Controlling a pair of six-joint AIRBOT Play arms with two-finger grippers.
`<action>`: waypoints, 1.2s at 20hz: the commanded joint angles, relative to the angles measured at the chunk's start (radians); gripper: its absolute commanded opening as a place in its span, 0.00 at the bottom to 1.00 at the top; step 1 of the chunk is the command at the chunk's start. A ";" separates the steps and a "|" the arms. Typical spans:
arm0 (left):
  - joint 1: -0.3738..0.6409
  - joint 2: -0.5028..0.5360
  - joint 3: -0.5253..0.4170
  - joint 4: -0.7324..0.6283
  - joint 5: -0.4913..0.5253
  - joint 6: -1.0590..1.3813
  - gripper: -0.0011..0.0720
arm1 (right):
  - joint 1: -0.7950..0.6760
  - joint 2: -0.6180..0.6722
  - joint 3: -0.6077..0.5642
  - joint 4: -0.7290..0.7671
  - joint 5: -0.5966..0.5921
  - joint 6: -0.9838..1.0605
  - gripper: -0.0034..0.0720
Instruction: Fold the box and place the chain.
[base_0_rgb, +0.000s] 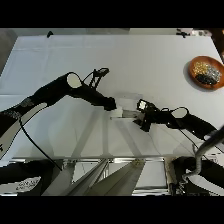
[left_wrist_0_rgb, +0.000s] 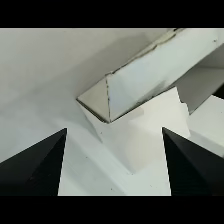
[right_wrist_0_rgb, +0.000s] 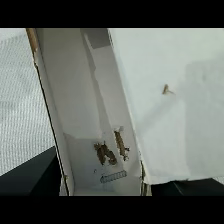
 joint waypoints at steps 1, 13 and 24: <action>-0.024 -0.001 0.095 0.193 -0.069 -0.267 0.89 | 0.000 0.001 0.000 0.000 0.000 0.000 0.59; -0.105 -0.069 0.189 0.185 -0.206 -0.531 0.88 | 0.000 0.001 0.000 0.000 0.000 0.000 0.59; -0.164 -0.127 0.204 0.312 -0.172 -0.596 0.88 | 0.000 0.001 0.000 0.000 0.000 0.000 0.59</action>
